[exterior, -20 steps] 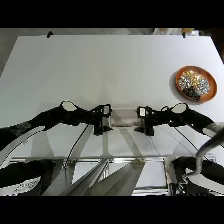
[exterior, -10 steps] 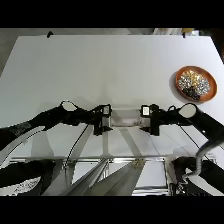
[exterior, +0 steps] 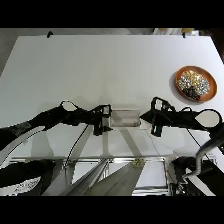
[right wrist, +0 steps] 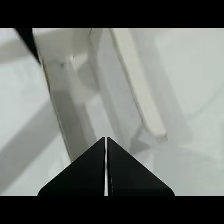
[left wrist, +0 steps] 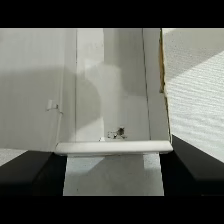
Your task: Fold the box and place the chain.
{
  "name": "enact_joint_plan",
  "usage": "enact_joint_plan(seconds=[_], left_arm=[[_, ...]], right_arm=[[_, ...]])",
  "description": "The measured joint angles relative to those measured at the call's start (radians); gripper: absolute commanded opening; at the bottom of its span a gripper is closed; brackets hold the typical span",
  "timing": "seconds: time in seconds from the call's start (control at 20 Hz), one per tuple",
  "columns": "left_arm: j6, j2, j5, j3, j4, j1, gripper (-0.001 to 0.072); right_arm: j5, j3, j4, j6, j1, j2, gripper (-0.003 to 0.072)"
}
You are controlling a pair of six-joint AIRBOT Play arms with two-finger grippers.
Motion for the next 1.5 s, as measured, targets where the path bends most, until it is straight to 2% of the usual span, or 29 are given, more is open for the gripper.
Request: enact_joint_plan(seconds=[0.15,0.35,0.5,0.65,0.8,0.9,1.15,1.2,1.3,1.5], left_arm=[[0.000,0.000,0.000,0.000,0.000,0.000,0.0311],[-0.001,0.000,0.000,0.000,0.000,0.000,0.0311],[0.000,0.000,0.000,0.000,0.000,0.000,0.0311],[-0.001,0.000,0.000,0.000,0.000,0.000,0.0311],[0.000,0.000,0.000,0.000,0.000,0.000,0.0311],[0.000,0.000,0.000,0.000,0.000,0.000,0.0311],[-0.001,0.000,0.000,0.000,0.000,0.000,0.0311],[-0.001,0.000,0.000,0.000,0.000,0.000,0.0311],[0.000,0.000,0.000,0.000,0.000,0.000,0.0311],[-0.001,0.000,0.000,0.000,0.000,0.000,0.0311]], right_arm=[[-0.106,0.000,0.123,-0.016,0.000,-0.062,0.0012],[-0.235,0.000,0.208,-0.027,0.000,-0.205,0.0012],[-0.272,0.000,0.215,-0.030,0.000,-0.301,0.0012],[-0.280,0.001,0.208,-0.020,0.000,-0.336,0.0012],[-0.258,0.001,0.171,0.021,0.000,-0.303,0.0012],[-0.218,0.000,0.100,0.037,0.000,-0.235,0.0010],[-0.070,0.000,-0.225,0.018,0.000,-0.087,0.0020],[-0.042,-0.002,-0.283,0.008,0.000,-0.078,0.0100],[-0.004,-0.011,-0.343,-0.036,0.000,-0.076,0.0193],[0.023,-0.026,-0.308,-0.198,0.000,-0.113,0.0196]])
